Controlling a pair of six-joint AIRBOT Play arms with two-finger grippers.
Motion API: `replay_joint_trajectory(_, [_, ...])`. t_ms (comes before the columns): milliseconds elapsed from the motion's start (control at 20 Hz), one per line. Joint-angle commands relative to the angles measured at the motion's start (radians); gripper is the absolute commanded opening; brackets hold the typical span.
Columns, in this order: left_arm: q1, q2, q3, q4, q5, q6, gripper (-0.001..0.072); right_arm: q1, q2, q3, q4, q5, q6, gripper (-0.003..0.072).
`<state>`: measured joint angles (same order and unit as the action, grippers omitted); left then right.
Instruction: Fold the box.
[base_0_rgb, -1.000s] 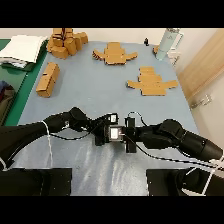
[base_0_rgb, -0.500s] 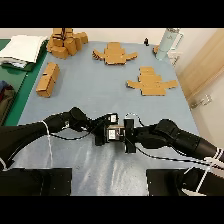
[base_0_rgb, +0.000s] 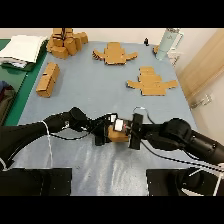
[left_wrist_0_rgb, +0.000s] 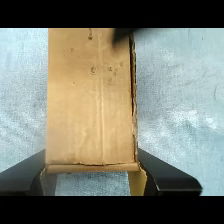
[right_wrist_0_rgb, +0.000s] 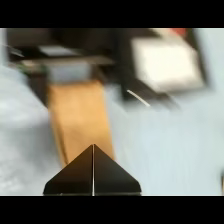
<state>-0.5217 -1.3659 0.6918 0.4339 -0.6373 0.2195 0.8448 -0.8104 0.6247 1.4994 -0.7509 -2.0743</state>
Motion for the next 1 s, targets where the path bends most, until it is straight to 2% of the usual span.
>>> replay_joint_trajectory(0, [0.000,0.000,0.000,0.000,0.000,0.000,0.0490,-0.047,0.074,0.004,-0.338,-0.150,0.594,0.0008])
replay_joint_trajectory(50, [0.000,0.000,0.000,0.000,0.000,0.000,0.0490,-0.086,0.076,0.004,-0.383,-0.201,0.760,0.0008])
replay_joint_trajectory(150, [0.000,0.000,0.000,0.000,0.000,0.000,0.0490,-0.195,0.051,0.010,-0.330,-0.307,0.934,0.0008])
replay_joint_trajectory(300, [0.000,0.000,0.000,0.000,0.000,0.000,0.0490,-0.383,-0.034,0.014,-0.019,-0.368,0.954,0.0007])
replay_joint_trajectory(400, [-0.001,0.000,0.000,-0.007,0.015,0.000,0.0490,-0.446,-0.083,0.014,0.095,-0.367,0.948,0.0007])
replay_joint_trajectory(550, [0.000,0.001,0.000,-0.011,0.033,-0.031,0.0490,-0.454,-0.115,0.014,0.095,-0.358,0.948,0.0007])
replay_joint_trajectory(700, [0.009,0.016,0.010,-0.003,0.043,-0.181,0.0490,-0.454,-0.119,0.014,0.094,-0.323,0.949,0.0007])
replay_joint_trajectory(850, [0.072,0.096,0.020,0.003,0.043,-0.289,0.0490,-0.454,-0.119,0.014,0.093,-0.273,0.949,0.0007])
replay_joint_trajectory(950, [0.151,0.174,0.020,0.051,0.047,-0.317,0.0490,-0.454,-0.119,0.014,0.093,-0.243,0.949,0.0008])
